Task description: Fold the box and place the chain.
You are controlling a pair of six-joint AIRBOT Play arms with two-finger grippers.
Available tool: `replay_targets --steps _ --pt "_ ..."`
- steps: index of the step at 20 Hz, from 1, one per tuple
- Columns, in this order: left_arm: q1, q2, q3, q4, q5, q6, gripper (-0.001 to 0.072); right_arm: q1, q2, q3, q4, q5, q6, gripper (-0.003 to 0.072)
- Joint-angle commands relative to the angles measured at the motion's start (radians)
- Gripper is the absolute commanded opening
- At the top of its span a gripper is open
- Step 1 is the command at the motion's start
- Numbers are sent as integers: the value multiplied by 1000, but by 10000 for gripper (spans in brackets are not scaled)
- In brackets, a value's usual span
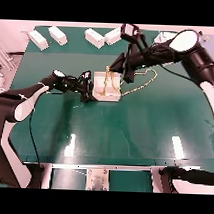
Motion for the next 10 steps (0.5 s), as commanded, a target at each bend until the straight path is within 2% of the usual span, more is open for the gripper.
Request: replay_targets --steps 1,8,9,10 --pt "0 0 1 0 0 0 513 16 -103 -14 41 -14 14 9" --pt "0 0 1 0 0 0 514 15 -310 -14 40 -31 14 12" --pt "0 0 1 0 0 0 513 11 -321 -14 22 -41 14 143" --pt "0 0 1 0 0 0 513 5 -324 -14 -1 -55 14 382"
